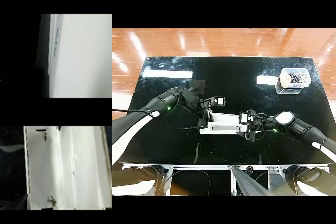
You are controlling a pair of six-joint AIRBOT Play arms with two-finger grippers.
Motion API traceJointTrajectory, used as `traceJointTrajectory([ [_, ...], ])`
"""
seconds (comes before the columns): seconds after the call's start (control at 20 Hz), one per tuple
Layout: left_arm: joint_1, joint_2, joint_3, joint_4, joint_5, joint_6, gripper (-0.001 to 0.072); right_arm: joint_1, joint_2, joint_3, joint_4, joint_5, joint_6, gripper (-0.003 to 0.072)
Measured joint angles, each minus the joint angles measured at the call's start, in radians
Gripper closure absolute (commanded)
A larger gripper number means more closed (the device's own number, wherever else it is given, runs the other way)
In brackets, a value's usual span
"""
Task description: Fold the box and place the chain.
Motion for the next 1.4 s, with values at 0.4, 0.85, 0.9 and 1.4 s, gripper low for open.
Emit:
traceJointTrajectory([
  [0.4,0.0,0.0,0.0,0.001,0.008,-0.03,0.0691,0.047,-0.032,0.0,-0.038,-0.006,0.032,-0.0034],
  [0.85,0.0,0.0,0.0,0.0,0.057,-0.094,0.0692,0.068,-0.039,0.0,-0.064,-0.047,0.068,-0.0034],
  [0.9,0.0,0.0,0.001,0.0,0.06,-0.099,0.0692,0.069,-0.042,0.0,-0.064,-0.05,0.069,-0.0034],
  [1.4,-0.001,0.0,0.001,0.0,0.07,-0.111,0.0692,0.102,-0.055,0.0,-0.08,-0.064,0.072,-0.0034],
])
